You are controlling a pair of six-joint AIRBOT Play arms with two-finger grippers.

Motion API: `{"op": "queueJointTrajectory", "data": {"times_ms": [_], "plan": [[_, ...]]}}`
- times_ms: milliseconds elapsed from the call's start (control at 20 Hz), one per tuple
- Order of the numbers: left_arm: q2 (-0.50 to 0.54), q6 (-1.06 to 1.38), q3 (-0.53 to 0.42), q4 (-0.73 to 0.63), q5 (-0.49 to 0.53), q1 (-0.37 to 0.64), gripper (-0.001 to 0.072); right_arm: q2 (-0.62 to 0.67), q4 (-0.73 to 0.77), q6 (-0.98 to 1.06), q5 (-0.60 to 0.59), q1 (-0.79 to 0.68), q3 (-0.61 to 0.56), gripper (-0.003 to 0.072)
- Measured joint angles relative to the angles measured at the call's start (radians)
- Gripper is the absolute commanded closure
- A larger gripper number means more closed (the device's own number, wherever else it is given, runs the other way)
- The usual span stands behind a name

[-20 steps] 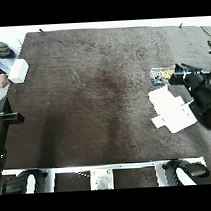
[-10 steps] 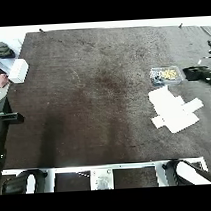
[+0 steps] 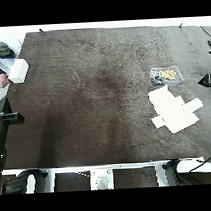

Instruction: Fold the box and place the chain.

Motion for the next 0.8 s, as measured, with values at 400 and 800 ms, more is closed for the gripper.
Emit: {"op": "queueJointTrajectory", "data": {"times_ms": [400,800], "plan": [[0.0,0.0,0.0,0.0,0.0,0.0,0.0698,-0.19,-0.143,-0.05,0.175,-0.01,0.118,0.0287],[0.0,0.0,0.0,0.0,0.0,0.0,0.0698,-0.327,-0.127,-0.119,0.325,-0.01,0.126,0.0305]]}}
